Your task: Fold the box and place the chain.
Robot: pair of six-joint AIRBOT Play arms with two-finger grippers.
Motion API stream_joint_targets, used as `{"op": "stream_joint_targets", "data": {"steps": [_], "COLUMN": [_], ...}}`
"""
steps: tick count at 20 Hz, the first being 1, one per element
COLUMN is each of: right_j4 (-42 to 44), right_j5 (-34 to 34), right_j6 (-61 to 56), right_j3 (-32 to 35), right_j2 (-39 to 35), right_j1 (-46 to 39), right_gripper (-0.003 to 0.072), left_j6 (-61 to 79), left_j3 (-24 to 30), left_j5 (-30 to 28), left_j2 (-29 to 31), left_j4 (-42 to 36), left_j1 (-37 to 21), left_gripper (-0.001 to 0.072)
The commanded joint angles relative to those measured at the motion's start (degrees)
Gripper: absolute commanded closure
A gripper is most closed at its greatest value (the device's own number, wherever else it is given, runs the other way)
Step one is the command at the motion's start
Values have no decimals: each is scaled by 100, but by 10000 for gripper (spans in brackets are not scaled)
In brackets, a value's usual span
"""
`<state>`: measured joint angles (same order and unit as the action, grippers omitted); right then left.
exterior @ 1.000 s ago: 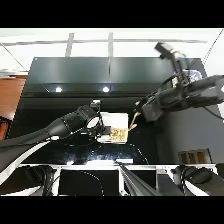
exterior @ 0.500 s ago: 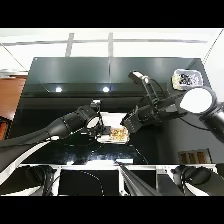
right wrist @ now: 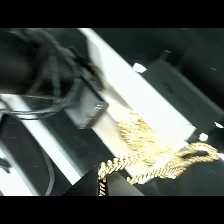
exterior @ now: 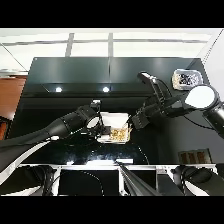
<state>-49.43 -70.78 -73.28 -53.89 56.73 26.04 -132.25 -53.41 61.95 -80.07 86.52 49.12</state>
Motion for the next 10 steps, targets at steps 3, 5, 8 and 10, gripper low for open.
{"op": "stream_joint_targets", "data": {"steps": [3, 5, 8, 10], "right_j4": [728, 658, 431, 122], "right_j5": [92, 192, 240, 109], "right_j6": [457, 452, 354, 365], "right_j3": [11, 11, 11, 11], "right_j2": [-2, -2, -4, -9], "right_j1": [-7, 98, 103, -116], "right_gripper": [655, 654, 148, 148], "left_j6": [0, 0, -2, 0], "left_j3": [0, 0, 0, 0], "left_j5": [7, 7, 7, 9], "left_j2": [-2, -2, -2, -2], "left_j4": [0, 0, 0, 0], "left_j1": [-2, -2, -2, -2], "left_gripper": [677, 677, 677, 677]}}
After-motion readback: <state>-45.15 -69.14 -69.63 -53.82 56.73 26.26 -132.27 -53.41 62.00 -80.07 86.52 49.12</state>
